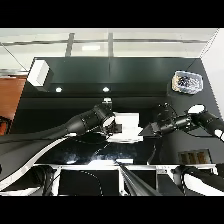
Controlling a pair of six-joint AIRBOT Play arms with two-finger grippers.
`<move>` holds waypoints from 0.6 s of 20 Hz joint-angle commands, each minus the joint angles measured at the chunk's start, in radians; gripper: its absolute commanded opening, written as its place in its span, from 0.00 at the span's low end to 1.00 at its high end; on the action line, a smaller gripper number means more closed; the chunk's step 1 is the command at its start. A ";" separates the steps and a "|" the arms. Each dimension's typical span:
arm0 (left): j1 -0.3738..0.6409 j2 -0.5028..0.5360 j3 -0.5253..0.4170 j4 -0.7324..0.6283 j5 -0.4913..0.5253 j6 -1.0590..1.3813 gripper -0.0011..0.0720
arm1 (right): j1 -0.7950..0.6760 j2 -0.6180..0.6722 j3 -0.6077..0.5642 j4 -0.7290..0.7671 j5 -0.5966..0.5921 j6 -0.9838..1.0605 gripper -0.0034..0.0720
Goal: Fold the box and place the chain.
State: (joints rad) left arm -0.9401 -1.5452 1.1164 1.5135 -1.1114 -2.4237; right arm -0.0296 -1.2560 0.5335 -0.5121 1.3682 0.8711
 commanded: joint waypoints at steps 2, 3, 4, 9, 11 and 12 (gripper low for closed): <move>0.001 0.000 0.000 0.000 0.000 0.000 0.05 | 0.019 0.001 0.002 0.000 -0.079 0.087 0.82; 0.001 0.000 0.000 0.000 -0.001 0.000 0.06 | 0.040 0.001 0.003 -0.006 -0.101 0.096 0.82; 0.001 0.000 0.000 0.000 -0.001 0.001 0.05 | 0.068 0.001 0.003 -0.009 -0.125 0.098 0.82; 0.001 0.000 0.000 0.000 -0.001 0.001 0.05 | 0.202 0.001 0.059 -0.058 -0.198 0.170 0.82; 0.001 0.000 0.000 0.000 -0.001 0.001 0.05 | 0.249 0.001 0.110 -0.129 -0.230 0.244 0.82; 0.001 0.000 0.000 0.000 -0.001 0.001 0.05 | 0.269 0.001 0.132 -0.174 -0.246 0.292 0.82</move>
